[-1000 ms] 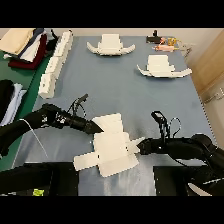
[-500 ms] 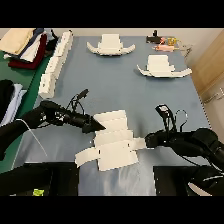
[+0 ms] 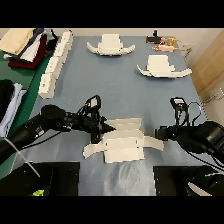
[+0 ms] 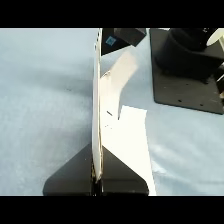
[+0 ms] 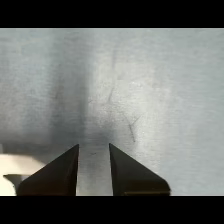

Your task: Fold the box.

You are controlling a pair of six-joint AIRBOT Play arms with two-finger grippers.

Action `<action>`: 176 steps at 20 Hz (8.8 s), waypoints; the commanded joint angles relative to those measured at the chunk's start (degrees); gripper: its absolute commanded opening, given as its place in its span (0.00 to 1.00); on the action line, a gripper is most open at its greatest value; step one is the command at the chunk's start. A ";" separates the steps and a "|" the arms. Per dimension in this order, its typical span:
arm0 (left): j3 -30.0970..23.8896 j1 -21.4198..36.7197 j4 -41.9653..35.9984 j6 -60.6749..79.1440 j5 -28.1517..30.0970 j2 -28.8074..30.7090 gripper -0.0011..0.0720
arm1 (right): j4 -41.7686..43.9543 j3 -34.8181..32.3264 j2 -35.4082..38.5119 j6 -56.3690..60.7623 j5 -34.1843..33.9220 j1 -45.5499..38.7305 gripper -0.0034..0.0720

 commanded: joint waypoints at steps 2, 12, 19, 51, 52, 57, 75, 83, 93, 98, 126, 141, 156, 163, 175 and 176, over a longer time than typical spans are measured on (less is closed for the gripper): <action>-5.73 -4.79 -0.02 3.02 8.81 7.28 0.03 | -1.16 0.94 0.04 2.91 -1.03 -0.02 0.45; -14.25 -9.81 -1.53 4.63 17.90 9.51 0.03 | -1.18 0.94 0.02 7.08 4.33 -0.02 0.45; -14.16 -9.77 -4.46 3.78 16.74 5.33 0.04 | -1.16 0.92 0.02 7.28 4.61 0.00 0.45; -10.51 -9.66 -5.07 14.62 10.47 1.20 0.04 | -0.26 0.92 -0.02 7.28 5.66 0.02 0.45; -10.54 -9.66 -5.07 14.27 10.12 1.20 0.04 | -0.20 0.92 -0.02 7.28 5.64 0.02 0.45; -12.59 -9.73 -5.03 13.11 8.15 1.20 0.04 | 0.44 0.92 0.00 7.28 5.64 0.02 0.45; -12.85 -9.66 -4.87 13.18 7.85 1.22 0.04 | 26.73 0.83 1.99 -16.37 -6.08 12.37 0.05; -12.85 -9.66 -4.90 13.18 7.91 1.22 0.04 | 18.27 -1.05 1.99 -32.83 5.86 44.09 0.75; -12.85 -9.66 -4.90 13.16 7.85 1.22 0.04 | 9.44 -1.36 -12.41 -35.87 11.58 46.49 0.77; -12.85 -9.66 -4.90 13.18 7.89 1.22 0.04 | 6.08 -1.29 -13.44 -33.70 12.48 46.47 0.77; -12.85 -9.66 -4.90 13.18 7.89 1.22 0.04 | -11.89 2.40 -10.67 -8.22 1.18 45.18 1.00; -12.85 -9.66 -4.90 13.18 7.89 1.22 0.04 | 43.39 -5.27 -5.92 -94.55 12.02 5.77 1.00; -12.85 -9.66 -4.90 13.16 7.87 1.22 0.04 | 45.13 -5.25 -10.36 -93.02 8.20 2.27 1.00; -12.85 -9.66 -4.90 13.18 7.87 1.22 0.04 | 45.13 -5.27 -10.43 -93.04 8.61 2.27 1.00; -12.85 -9.66 -4.90 13.18 7.87 1.22 0.04 | 45.03 -5.27 -10.43 -93.42 8.37 2.27 1.00; -12.85 -9.66 -4.90 13.18 7.89 1.22 0.04 | 44.76 -5.27 -10.43 -94.75 8.33 2.27 1.00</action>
